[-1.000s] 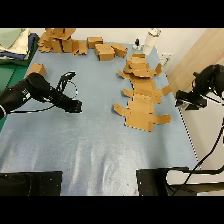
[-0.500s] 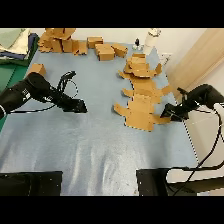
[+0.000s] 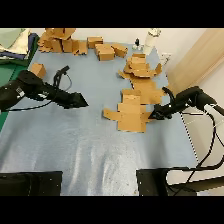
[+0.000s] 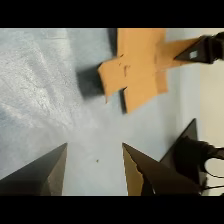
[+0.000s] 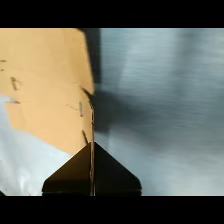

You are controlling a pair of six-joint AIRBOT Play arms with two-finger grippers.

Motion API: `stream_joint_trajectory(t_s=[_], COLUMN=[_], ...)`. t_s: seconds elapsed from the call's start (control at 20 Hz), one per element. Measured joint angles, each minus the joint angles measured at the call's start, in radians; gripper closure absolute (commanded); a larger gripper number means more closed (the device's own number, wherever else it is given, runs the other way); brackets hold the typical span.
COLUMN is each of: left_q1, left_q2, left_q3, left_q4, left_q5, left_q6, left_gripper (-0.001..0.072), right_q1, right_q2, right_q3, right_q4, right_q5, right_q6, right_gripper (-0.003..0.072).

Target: Fold the box.

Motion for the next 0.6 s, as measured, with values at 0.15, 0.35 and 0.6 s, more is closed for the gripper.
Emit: stream_joint_trajectory(t_s=[0.15,0.35,0.6], left_q1=[0.093,0.154,0.172], left_q2=[0.0,-0.003,-0.058], left_q3=[-0.005,-0.058,-0.145], left_q4=[-0.05,-0.084,-0.103], left_q5=[-0.095,-0.165,-0.167], left_q6=[0.016,0.036,0.094], left_gripper=[0.0181,0.0181,0.0182], right_q1=[0.092,0.262,0.48], right_q2=[0.06,0.194,0.338], right_q3=[-0.072,-0.255,-0.415], right_q4=[0.058,0.12,0.153], right_q5=[0.019,0.163,0.322], right_q6=[-0.008,0.023,0.05], right_gripper=[0.0684,0.0684,0.0684])
